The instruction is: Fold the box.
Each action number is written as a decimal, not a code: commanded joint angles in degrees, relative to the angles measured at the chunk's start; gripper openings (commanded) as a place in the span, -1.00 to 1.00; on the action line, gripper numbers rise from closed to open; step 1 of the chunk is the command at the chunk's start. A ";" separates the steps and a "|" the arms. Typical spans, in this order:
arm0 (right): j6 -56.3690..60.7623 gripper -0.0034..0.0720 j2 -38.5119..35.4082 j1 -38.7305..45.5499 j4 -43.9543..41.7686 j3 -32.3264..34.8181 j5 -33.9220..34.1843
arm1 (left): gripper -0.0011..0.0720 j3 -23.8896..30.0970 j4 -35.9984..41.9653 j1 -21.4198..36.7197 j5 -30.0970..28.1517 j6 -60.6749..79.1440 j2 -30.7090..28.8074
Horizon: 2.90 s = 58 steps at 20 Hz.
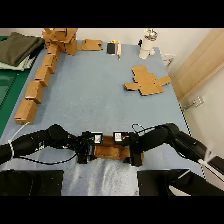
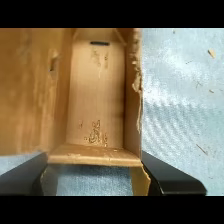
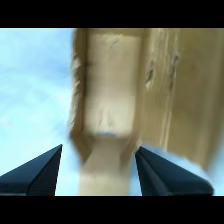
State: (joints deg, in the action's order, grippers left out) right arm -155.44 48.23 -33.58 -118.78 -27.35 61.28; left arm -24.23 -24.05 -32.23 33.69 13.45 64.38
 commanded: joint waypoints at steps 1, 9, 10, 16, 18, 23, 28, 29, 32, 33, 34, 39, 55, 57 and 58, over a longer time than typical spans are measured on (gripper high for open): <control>10.27 0.98 -7.54 0.02 2.60 -0.98 13.84 | 0.61 0.00 0.02 0.07 -0.11 0.00 0.02; 46.03 0.97 -22.77 0.02 2.64 -1.55 19.80 | 0.61 0.00 0.02 0.07 -0.13 0.00 0.02; 50.05 0.97 -23.76 0.02 0.46 -1.53 19.52 | 0.61 0.00 0.02 0.07 -0.11 0.00 0.02; 57.13 0.97 -24.63 -0.11 -13.18 -1.53 7.91 | 0.61 0.00 0.02 0.07 -0.11 0.00 0.02; 60.70 0.97 -24.63 -0.11 -13.09 -1.53 2.71 | 0.61 0.00 0.02 0.07 -0.11 0.00 0.02; 67.01 0.97 -24.46 -0.11 -12.74 -1.53 -0.37 | 0.61 0.00 0.02 0.07 -0.11 0.00 0.04; 69.96 0.78 -19.91 -0.11 -12.61 -1.53 -1.53 | 0.61 -0.02 0.42 0.07 -0.31 0.07 0.02; 69.96 0.36 -18.45 -0.11 -12.61 -1.53 -1.62 | 0.61 -0.02 0.42 0.07 -0.31 0.13 0.04; 69.96 -0.87 -13.16 -0.11 -12.61 -1.53 -2.80 | 0.61 -0.02 0.42 0.07 -0.22 0.17 0.02; 69.90 -0.90 -11.21 -0.11 -12.57 -1.53 -3.15 | 0.61 -0.02 0.42 0.07 -0.22 0.17 0.02; 69.90 -0.90 -9.07 -0.11 -12.22 -1.53 -4.39 | 0.61 -0.02 0.42 0.07 -0.24 0.17 0.04; 69.48 -0.90 -2.73 -0.11 -10.71 -1.53 -9.81 | 0.61 -0.02 0.44 0.07 -0.11 0.17 0.04; 69.51 -0.90 -1.86 -0.11 -10.91 -1.55 -10.91 | 0.88 -2.08 1.07 0.04 2.62 3.89 0.31; 69.51 -0.90 -1.86 -0.11 -10.93 -1.55 -10.93 | 0.88 -2.08 1.07 0.04 3.56 3.85 1.16; 69.51 -0.90 -1.86 -0.11 -10.97 -1.55 -10.93 | 0.88 -2.08 1.07 0.04 4.24 3.87 1.79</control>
State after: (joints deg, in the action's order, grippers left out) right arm -85.95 46.35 -33.63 -129.64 -28.88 50.41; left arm -26.02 -23.00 -32.23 36.47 16.95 65.28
